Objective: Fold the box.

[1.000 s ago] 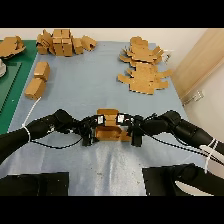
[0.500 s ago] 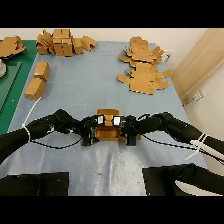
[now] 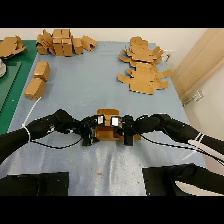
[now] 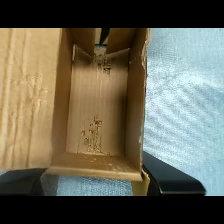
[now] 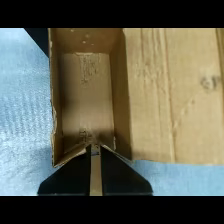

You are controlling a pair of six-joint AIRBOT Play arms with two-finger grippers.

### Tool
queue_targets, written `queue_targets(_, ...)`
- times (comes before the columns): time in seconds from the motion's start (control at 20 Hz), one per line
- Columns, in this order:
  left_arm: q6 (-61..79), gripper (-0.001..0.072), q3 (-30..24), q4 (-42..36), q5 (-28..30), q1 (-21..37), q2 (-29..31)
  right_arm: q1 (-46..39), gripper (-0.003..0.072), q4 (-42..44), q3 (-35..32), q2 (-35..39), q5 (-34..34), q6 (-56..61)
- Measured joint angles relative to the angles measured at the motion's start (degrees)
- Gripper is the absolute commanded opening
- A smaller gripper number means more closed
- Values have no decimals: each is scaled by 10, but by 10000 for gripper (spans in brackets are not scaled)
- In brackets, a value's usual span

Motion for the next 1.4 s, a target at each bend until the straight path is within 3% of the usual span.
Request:
queue_targets(0.05,0,525,0,0,0,0,0,2,117,4,0,-3,2,-1)
queue_targets(0.1,0,525,0,0,0,0,0,5,273,7,0,-5,3,-2)
queue_targets(0.15,0,525,0,0,0,0,0,7,373,11,0,-7,3,-2)
queue_targets(0.3,0,525,0,0,0,0,0,9,376,16,0,-10,4,-2)
queue_targets(0.4,0,526,0,0,0,0,0,10,480,18,0,-11,4,-3)
queue_targets(0.5,0,525,0,0,0,0,0,11,480,19,0,-11,5,-3)
queue_targets(0.55,0,525,0,0,0,0,0,11,466,19,0,-10,5,-3)
queue_targets(0.75,0,525,0,0,0,0,0,10,26,-15,1,6,-9,50)
queue_targets(1.05,0,525,0,0,0,0,0,-39,1,-184,2,93,-85,400)
queue_targets(1.25,0,525,0,0,0,0,0,-139,0,-204,-6,146,-150,633)
queue_targets(1.4,0,526,0,0,0,0,0,-230,0,-167,-26,158,-168,723)
